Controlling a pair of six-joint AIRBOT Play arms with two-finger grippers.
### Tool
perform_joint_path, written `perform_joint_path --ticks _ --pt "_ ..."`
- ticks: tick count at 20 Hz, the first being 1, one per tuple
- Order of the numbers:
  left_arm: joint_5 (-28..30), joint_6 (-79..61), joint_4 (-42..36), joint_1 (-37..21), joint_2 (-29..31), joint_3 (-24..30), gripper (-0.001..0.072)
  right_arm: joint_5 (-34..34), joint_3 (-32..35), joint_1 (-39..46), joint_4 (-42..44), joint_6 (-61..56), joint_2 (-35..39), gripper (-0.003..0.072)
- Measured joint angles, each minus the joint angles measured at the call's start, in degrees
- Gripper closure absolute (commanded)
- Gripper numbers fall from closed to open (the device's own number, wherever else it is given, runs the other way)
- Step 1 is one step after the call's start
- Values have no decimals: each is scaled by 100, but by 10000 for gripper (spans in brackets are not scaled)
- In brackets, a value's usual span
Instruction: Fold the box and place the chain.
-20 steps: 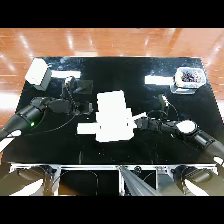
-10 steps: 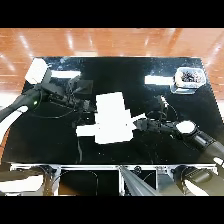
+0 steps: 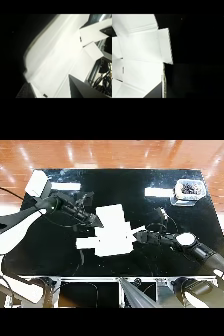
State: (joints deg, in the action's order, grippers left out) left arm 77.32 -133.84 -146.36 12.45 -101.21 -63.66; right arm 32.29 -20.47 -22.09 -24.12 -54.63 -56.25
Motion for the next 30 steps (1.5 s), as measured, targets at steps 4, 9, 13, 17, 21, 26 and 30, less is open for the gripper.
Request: perform_joint_path --ticks 4,9,13,17,21,26,30 --pt "68 -240 -72 219 -92 -55 168 -4 0 0 -20 2 0 658" --pt "192 -439 -155 284 -136 -70 691 2 2 0 -28 4 -4 658" --pt "107 -584 -101 282 -160 -79 692 7 0 11 11 0 0 0" --pt "234 -813 -87 251 -160 -164 693 275 -114 422 -162 50 0 3" --pt "308 -1204 -70 280 -122 -293 695 1071 -603 1340 -831 90 0 3" --pt "223 -2124 -68 472 297 -205 697 2367 -1582 2553 -1847 107 0 3" --pt "-621 -3058 -111 758 1080 590 697 2785 -2232 3032 -2288 114 0 3"
